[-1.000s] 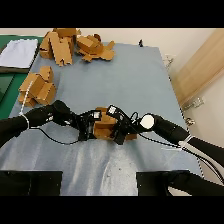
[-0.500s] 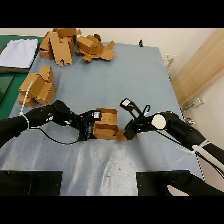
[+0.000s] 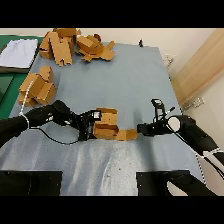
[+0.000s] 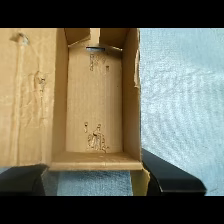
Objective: Fold the box.
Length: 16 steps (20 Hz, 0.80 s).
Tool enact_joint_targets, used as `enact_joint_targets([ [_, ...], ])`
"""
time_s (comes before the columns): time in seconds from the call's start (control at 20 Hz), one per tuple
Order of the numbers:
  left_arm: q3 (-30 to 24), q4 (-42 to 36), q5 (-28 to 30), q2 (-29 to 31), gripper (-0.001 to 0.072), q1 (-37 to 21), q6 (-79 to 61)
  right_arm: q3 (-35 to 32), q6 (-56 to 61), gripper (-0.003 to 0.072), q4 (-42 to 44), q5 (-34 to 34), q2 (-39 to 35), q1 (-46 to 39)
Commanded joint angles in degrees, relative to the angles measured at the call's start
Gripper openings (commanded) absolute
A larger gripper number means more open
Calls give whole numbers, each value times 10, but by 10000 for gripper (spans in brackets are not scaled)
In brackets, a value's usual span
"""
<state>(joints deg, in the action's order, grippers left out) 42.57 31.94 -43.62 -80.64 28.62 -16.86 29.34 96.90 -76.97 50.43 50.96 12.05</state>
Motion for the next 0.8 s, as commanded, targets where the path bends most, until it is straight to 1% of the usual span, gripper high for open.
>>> enact_joint_targets([
  [0.0,0,0,0,0,470,0,0,-32,-20,3,155,-46,22,12],
  [0.1,0,0,0,0,470,0,0,-32,-30,2,195,-76,40,40],
  [0.2,0,0,0,0,470,0,0,-32,-31,2,212,-101,58,70],
  [0.35,0,0,1,0,470,0,0,-32,-45,2,243,-116,77,108],
  [0.5,0,0,1,0,470,0,0,-28,-44,3,247,-118,70,120],
  [0.65,0,0,1,0,470,0,0,-14,-44,3,241,-121,44,120],
  [0.7,0,0,2,0,470,0,0,-10,-45,11,237,-122,35,120],
  [0.75,0,0,2,0,469,0,0,-7,-45,104,236,-123,27,120],
])
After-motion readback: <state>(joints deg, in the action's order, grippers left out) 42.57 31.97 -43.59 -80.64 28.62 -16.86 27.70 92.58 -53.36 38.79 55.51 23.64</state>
